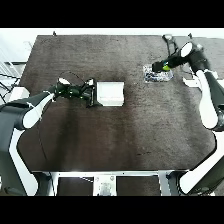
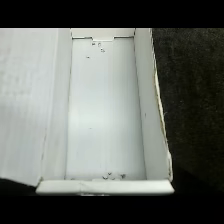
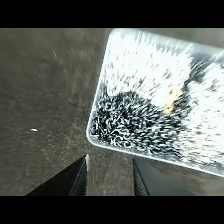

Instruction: Fold the box and place the chain.

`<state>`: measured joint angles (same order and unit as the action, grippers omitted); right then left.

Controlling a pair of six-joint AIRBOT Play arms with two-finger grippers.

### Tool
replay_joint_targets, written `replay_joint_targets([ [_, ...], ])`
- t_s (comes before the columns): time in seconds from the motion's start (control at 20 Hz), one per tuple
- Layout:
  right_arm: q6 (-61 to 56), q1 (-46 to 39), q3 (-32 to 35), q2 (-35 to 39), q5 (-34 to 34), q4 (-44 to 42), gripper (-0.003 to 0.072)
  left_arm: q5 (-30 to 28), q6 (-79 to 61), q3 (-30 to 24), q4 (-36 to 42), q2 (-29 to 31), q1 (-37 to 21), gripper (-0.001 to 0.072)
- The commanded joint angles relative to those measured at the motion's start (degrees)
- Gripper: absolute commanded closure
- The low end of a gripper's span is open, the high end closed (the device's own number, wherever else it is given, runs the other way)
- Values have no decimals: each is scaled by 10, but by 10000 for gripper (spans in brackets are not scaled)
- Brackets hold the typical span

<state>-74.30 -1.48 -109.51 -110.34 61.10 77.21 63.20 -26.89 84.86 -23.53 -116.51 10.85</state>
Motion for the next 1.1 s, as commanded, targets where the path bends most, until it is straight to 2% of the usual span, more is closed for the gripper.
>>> replay_joint_targets([
  [0.0,0,1,4,-48,-18,-3,334,0,0,0,0,0,0,194],
  [0.35,10,1,4,-61,-73,-14,310,0,0,0,0,0,0,194],
  [0.6,10,1,-2,-66,-71,-12,320,0,0,0,0,0,0,194],
  [0.65,10,1,-10,-64,-61,-12,329,0,0,0,0,0,0,194],
  [0.7,10,1,-19,-60,-58,-12,394,1,0,0,0,0,0,195],
  [0.75,10,1,-27,-55,-58,-14,412,1,0,0,0,0,0,194],
  [0.95,8,0,-68,-42,-61,-14,407,1,0,0,0,0,0,194],
  [1.05,7,0,-66,-45,-63,-15,335,1,0,0,0,0,0,194],
])
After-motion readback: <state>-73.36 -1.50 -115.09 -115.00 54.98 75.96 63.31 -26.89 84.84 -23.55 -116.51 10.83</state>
